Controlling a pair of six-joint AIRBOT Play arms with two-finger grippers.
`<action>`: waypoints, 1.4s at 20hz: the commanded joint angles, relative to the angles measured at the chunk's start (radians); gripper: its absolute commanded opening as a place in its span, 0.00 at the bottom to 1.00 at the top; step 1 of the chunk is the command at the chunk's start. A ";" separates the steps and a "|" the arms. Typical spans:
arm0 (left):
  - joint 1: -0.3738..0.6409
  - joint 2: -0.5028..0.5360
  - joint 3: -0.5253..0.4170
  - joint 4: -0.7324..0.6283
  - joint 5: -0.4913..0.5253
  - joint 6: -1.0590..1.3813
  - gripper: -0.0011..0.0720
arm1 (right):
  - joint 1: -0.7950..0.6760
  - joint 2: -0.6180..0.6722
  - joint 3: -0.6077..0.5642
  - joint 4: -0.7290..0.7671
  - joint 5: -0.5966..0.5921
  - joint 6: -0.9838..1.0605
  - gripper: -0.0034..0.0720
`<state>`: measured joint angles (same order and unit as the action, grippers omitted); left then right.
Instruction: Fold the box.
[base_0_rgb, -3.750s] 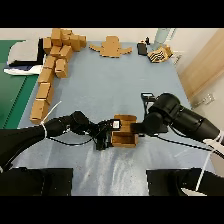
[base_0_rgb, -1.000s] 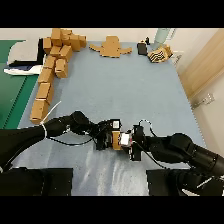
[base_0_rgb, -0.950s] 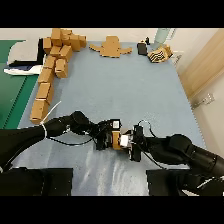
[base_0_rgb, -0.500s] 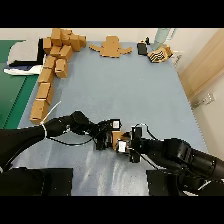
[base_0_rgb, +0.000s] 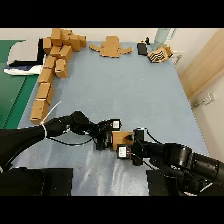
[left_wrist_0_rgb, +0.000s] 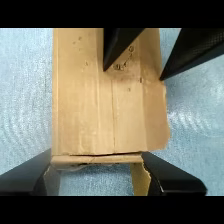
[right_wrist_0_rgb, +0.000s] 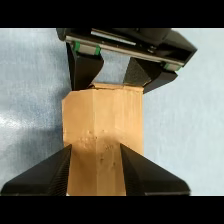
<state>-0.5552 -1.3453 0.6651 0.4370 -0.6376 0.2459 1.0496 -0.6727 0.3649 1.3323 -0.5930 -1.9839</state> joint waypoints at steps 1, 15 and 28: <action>0.000 0.001 0.001 0.000 0.000 0.000 0.73 | 0.012 0.003 -0.008 -0.085 -0.010 0.048 0.69; 0.000 0.001 0.000 0.001 0.000 0.000 0.73 | 0.018 -0.023 -0.009 -0.106 -0.001 0.058 0.50; 0.000 0.001 0.000 0.000 0.000 0.000 0.73 | 0.040 0.082 -0.005 -0.148 -0.028 0.058 0.49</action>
